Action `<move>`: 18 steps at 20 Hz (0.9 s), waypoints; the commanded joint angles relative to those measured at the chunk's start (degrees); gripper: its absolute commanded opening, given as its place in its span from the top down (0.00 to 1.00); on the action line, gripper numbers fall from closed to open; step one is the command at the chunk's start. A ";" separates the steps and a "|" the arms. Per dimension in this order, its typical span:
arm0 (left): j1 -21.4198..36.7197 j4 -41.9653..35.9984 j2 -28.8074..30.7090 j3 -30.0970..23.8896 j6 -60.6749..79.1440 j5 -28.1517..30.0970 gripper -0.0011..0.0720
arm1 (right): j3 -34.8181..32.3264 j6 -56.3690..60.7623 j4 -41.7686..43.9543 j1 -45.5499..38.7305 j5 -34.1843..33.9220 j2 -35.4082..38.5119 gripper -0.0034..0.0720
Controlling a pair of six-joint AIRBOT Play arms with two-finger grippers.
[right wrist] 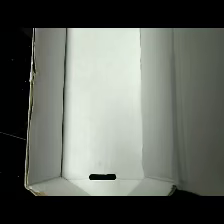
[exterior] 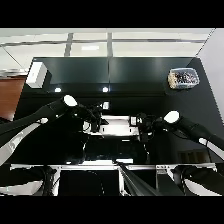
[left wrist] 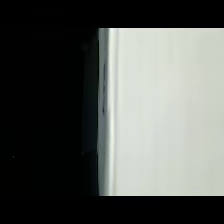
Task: Fold the box and place the chain.
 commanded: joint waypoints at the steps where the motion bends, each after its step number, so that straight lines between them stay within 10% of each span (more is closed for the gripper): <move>1: 0.00 -0.02 -0.02 -0.04 0.00 0.13 0.95 | 0.11 0.50 -0.20 0.02 0.00 -0.72 0.01; 18: -0.11 -0.04 -0.04 -0.04 -0.02 0.07 0.95 | 0.92 3.04 -0.70 0.15 -1.05 -1.51 0.01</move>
